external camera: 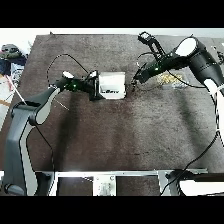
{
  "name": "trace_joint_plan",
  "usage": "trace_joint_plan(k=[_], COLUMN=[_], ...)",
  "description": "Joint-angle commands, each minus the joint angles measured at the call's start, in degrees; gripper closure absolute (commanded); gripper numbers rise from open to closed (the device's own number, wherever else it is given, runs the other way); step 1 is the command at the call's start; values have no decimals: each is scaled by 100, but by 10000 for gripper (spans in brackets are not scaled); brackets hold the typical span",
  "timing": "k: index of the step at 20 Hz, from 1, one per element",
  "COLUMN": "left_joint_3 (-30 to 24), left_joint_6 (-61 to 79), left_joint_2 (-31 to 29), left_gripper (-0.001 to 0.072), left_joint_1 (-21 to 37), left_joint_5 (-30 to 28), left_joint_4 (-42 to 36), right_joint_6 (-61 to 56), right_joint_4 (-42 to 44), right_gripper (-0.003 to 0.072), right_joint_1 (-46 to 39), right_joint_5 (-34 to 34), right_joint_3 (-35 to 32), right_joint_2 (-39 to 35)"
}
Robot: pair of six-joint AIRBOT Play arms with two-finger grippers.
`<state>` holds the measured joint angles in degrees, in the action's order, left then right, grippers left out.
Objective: Fold the box and place the chain.
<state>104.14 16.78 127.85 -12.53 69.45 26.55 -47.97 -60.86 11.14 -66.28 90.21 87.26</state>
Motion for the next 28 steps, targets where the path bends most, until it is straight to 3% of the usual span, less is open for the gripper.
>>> trace_joint_plan(k=[1, 8, 16, 17, 19, 26, 28], left_joint_3=[0, 0, 0, 0, 0, 0, 0], left_joint_6=[2, 2, 2, 2, 2, 2, 2], left_joint_2=[0, 0, 0, 0, 0, 0, 0], left_gripper=[241, 241, 241, 240, 241, 240, 241], left_joint_1=[2, 2, 2, 2, 2, 2, 2], left_joint_5=[0, -2, -2, -2, -2, 0, -2], left_joint_4=[0, 0, 0, 0, 0, 0, 0], right_joint_6=[-7, 35, 7, 2, -225, -1443, -1532], right_joint_4=[337, 339, 127, 44, -81, -199, -39], right_gripper=[673, 672, 672, 652, 239, 237, 237], right_joint_1=[66, 765, 1097, 1067, 944, -638, -1172], right_joint_5=[597, 1554, 2262, 2256, 2166, 376, 297], right_joint_3=[-131, -131, -131, -131, -129, -214, -463], right_joint_2=[2, 120, 1250, 1270, 1207, 905, 907])
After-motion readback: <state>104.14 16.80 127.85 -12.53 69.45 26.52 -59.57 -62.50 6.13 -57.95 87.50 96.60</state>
